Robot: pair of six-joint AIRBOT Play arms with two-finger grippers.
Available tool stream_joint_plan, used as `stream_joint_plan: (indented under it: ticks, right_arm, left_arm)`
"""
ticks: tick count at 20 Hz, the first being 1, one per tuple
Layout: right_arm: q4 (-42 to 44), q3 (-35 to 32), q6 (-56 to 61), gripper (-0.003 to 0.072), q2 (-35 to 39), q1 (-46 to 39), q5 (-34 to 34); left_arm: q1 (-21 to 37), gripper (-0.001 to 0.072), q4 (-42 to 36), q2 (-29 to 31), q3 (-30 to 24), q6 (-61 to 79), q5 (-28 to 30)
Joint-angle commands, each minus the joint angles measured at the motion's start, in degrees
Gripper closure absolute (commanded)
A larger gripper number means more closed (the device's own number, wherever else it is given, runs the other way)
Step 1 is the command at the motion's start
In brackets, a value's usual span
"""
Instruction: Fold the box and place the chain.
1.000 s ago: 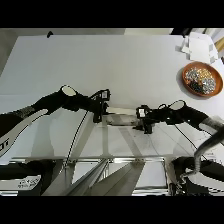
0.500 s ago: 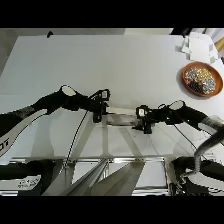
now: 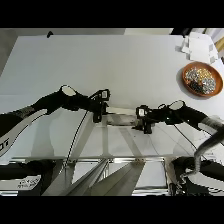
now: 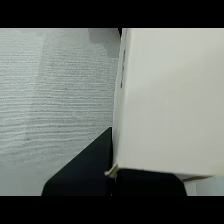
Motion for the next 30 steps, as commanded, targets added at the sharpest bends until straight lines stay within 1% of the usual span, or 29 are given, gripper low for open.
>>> stream_joint_plan:
  ticks: [1, 2, 8, 9, 10, 13, 14, 15, 16, 17, 18, 19, 20, 24, 25, 26, 30]
  right_arm:
    - [0.28, -0.02, 0.48, 0.0198, 0.42, 0.04, 0.83]
    - [0.63, -0.02, 0.48, 0.0081, 0.76, 0.02, 1.27]
    - [1.84, 0.02, 0.42, 0.0073, 1.18, -0.39, 1.97]
    - [2.19, 0.02, 0.42, 0.0033, 1.18, -1.01, 2.62]
    - [2.34, 0.02, 0.48, -0.0034, 1.18, -1.68, 3.10]
    - [3.89, 0.02, 0.46, -0.0034, 1.18, -2.34, 3.04]
    - [4.26, 0.02, 0.44, -0.0029, 1.18, -2.34, 2.86]
    - [4.26, 0.02, 0.44, 0.0018, 1.16, -2.34, 2.56]
    - [4.20, 0.02, 0.42, 0.0092, 1.16, -2.34, 2.12]
    - [3.87, 0.02, 0.22, 0.0145, 1.16, -2.32, 1.64]
    - [3.43, 0.02, 0.15, 0.0173, 1.16, -2.34, 1.27]
    - [2.78, 0.02, -0.20, 0.0263, 1.16, -2.32, 1.27]
    - [2.23, 0.02, -0.20, 0.0286, 1.16, -2.32, 1.27]
    - [0.90, 0.02, -0.20, 0.0284, 1.05, -2.23, 1.31]
    - [0.22, 0.02, -0.20, 0.0274, 1.05, -1.90, 1.33]
    - [-0.11, 0.02, -0.20, 0.0245, 1.05, -1.40, 1.31]
    - [-0.04, 0.02, -0.20, 0.0245, 1.05, -0.63, 1.03]
  left_arm:
    - [-0.02, 0.0698, -0.02, -0.02, 0.00, 0.02, 0.00]
    - [-0.04, 0.0698, -0.02, -0.02, 0.00, 0.02, 0.00]
    - [-0.04, 0.0698, -0.02, -0.04, 0.00, 0.02, 0.00]
    - [-0.02, 0.0698, -0.02, -0.04, 0.00, 0.02, 0.00]
    - [-0.04, 0.0698, -0.02, -0.02, 0.00, 0.02, 0.00]
    - [-0.02, 0.0698, -0.02, -0.02, 0.00, 0.02, 0.00]
    - [-0.02, 0.0698, -0.02, -0.04, 0.00, 0.02, 0.00]
    - [-0.02, 0.0698, -0.02, -0.02, 0.00, 0.02, 0.00]
    - [-0.04, 0.0698, -0.02, -0.02, 0.00, 0.02, 0.00]
    - [-0.04, 0.0698, -0.02, -0.02, 0.00, 0.02, 0.00]
    - [-0.02, 0.0698, -0.02, -0.02, 0.00, 0.02, 0.00]
    - [-0.04, 0.0698, -0.02, -0.02, 0.00, 0.02, 0.00]
    - [-0.04, 0.0698, -0.02, -0.02, 0.00, 0.02, 0.00]
    - [-0.02, 0.0698, -0.02, -0.02, 0.00, 0.02, 0.00]
    - [-0.04, 0.0698, -0.02, -0.02, 0.00, 0.02, 0.00]
    - [-0.02, 0.0698, -0.02, -0.04, 0.00, 0.02, 0.00]
    - [-0.02, 0.0698, -0.02, -0.02, 0.00, 0.02, 0.00]
